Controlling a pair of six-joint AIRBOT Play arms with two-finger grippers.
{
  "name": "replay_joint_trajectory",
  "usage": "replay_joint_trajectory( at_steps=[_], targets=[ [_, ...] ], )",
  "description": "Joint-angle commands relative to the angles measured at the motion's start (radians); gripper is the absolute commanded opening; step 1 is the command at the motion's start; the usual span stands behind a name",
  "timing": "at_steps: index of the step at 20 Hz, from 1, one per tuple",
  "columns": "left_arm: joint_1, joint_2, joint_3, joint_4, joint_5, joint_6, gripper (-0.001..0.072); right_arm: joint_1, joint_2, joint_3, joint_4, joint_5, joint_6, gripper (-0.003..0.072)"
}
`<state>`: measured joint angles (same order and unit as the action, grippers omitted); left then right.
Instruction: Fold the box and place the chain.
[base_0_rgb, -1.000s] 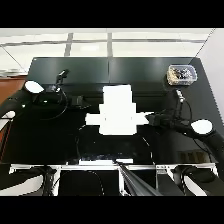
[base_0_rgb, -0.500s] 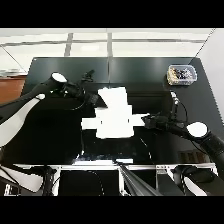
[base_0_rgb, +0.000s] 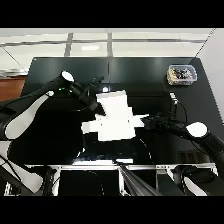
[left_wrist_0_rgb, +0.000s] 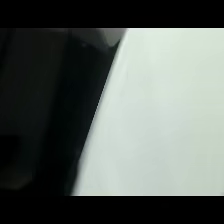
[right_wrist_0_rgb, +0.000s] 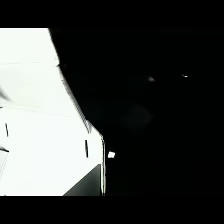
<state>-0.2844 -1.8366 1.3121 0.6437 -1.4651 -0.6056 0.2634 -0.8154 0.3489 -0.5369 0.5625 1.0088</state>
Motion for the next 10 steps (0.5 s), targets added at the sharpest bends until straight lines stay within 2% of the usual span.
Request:
replay_joint_trajectory(
  at_steps=[1, 2, 3, 4, 5, 6, 9, 10],
  targets=[
    [-0.023, -0.004, 0.006, 0.018, 0.002, 0.041, 0.0171, 0.0, 0.0, 0.0, 0.001, 0.002, -0.001, 0.0013],
    [-0.023, -0.004, 0.007, 0.018, 0.001, 0.053, 0.0079, 0.0, 0.0, 0.0, 0.0, 0.002, -0.001, 0.0014],
    [-0.02, -0.003, 0.008, 0.018, 0.0, 0.053, 0.0029, 0.0, 0.0, 0.0, -0.002, 0.001, -0.001, 0.0032],
    [-0.013, -0.003, 0.009, 0.018, -0.011, 0.053, 0.0028, 0.0, 0.0, 0.0, -0.015, 0.0, 0.0, 0.0234],
    [-0.007, -0.003, 0.01, 0.018, -0.025, 0.05, 0.0027, 0.0, 0.0, 0.001, -0.034, 0.003, 0.0, 0.0507],
    [0.0, 0.001, 0.01, 0.021, -0.045, 0.037, 0.0026, -0.004, 0.001, 0.01, -0.076, 0.028, -0.001, 0.0683],
    [0.002, 0.045, 0.0, 0.101, -0.062, -0.056, 0.0022, -0.05, 0.001, 0.11, -0.348, 0.241, 0.0, 0.0684],
    [-0.001, 0.078, -0.032, 0.09, -0.06, -0.053, 0.0022, -0.067, 0.001, 0.147, -0.441, 0.3, 0.0, 0.0684]
  ],
)
